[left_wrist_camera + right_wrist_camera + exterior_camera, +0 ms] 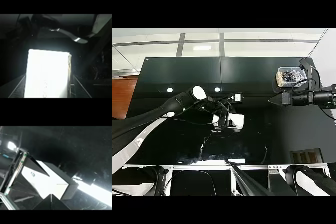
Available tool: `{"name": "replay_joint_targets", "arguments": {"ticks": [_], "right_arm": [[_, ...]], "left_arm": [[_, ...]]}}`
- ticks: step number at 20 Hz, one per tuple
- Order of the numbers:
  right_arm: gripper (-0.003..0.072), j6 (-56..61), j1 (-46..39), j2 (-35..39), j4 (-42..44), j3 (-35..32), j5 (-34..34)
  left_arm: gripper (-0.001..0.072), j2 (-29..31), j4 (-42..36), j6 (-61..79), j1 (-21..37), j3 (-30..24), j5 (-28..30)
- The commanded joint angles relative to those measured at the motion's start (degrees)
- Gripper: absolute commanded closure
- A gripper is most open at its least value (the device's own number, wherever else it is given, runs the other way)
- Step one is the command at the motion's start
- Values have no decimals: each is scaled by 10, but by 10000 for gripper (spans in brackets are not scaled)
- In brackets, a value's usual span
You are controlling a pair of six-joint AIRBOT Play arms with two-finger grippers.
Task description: Fold the box and place the chain.
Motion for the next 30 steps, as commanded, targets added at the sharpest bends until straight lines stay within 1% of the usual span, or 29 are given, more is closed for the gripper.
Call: {"name": "replay_joint_targets", "arguments": {"ticks": [1, 4, 7, 9, 10, 12, 13, 14, 15, 16, 18, 20, 22, 23, 25, 26, 28, 30], "right_arm": [[670, 0, 0, 0, 0, 0, 0], [670, 0, 0, 0, 0, 0, 0], [670, 0, 0, 0, 0, 0, 0], [670, 0, 0, 0, 0, 0, 0], [670, 0, 0, 0, 0, 0, 0], [670, 0, 0, 0, 0, 0, 0], [670, 0, 0, 0, 0, 0, 0], [670, 0, 0, 0, 0, 0, -1], [670, 0, 0, 0, 0, 0, -1], [670, 0, 0, 0, 0, 0, 0], [670, 3, 0, 0, 0, 0, -3], [670, 15, 0, 0, 1, 0, -16], [670, 25, 0, 0, 3, 0, -27], [670, 25, 0, 0, 5, 0, -29], [670, 26, 0, 0, 6, 0, -35], [670, 26, 0, 0, 7, 0, -39], [670, 30, 0, 0, 7, 0, -47], [670, 30, 0, 0, 10, 0, -49]], "left_arm": [[1, 0, 8, 0, 0, 1, -15], [-1, 0, 14, 0, 0, 1, -19], [-1, -1, 59, 1, -5, 1, -16], [-2, -2, 121, 0, -13, 0, 5], [-1, -4, 139, -4, -16, 0, 19], [-1, -8, 141, -27, -20, 1, 43], [9, -8, 143, -32, -22, 1, 42], [90, -6, 150, -45, -23, 2, 41], [245, 0, 168, -93, -23, 6, 42], [357, 10, 197, -168, -22, 19, 40], [363, 30, 278, -268, 2, 47, 36], [383, 42, 359, -332, 59, 76, 38], [380, 41, 400, -392, 147, 103, 42], [377, 37, 402, -413, 201, 113, 57], [377, 28, 402, -460, 302, 128, 105], [377, 16, 402, -494, 353, 143, 124], [377, -29, 388, -552, 436, 193, 128], [377, -92, 359, -558, 487, 265, 112]]}}
